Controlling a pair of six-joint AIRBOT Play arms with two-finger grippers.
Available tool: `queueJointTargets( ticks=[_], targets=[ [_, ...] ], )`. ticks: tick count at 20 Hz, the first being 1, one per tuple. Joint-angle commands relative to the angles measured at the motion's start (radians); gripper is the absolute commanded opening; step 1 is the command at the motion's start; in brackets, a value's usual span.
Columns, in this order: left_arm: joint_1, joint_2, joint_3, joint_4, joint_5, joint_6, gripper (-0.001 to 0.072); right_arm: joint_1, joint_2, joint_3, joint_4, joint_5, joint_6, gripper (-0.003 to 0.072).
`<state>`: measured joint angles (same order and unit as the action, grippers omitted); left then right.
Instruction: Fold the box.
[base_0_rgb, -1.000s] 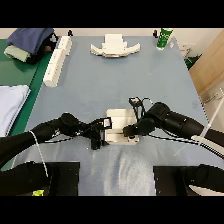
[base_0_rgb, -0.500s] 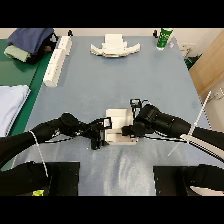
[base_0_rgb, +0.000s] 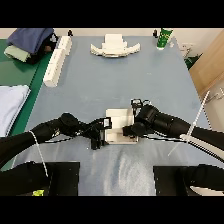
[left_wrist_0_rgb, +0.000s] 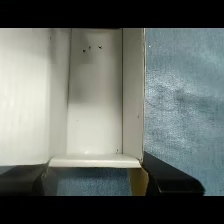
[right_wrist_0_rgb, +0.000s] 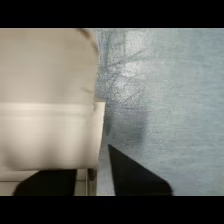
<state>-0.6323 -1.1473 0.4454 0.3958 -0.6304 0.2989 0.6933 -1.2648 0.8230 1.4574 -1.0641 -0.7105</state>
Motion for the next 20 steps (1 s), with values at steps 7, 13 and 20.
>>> queueJointTargets(
  ticks=[7, 13, 20],
  targets=[
    [0.0, 0.0, 0.0, 0.001, 0.0, -0.001, 0.0471, -0.002, 0.071, 0.024, 0.024, -0.073, 0.013, 0.0413],
    [0.0, 0.0, 0.0, 0.001, 0.0, -0.001, 0.0471, -0.008, 0.162, 0.123, 0.025, -0.184, 0.013, 0.0402],
    [0.0, 0.0, 0.0, 0.001, 0.0, -0.001, 0.0471, -0.08, 0.221, 0.192, 0.024, -0.37, -0.063, 0.0003]
  ],
)
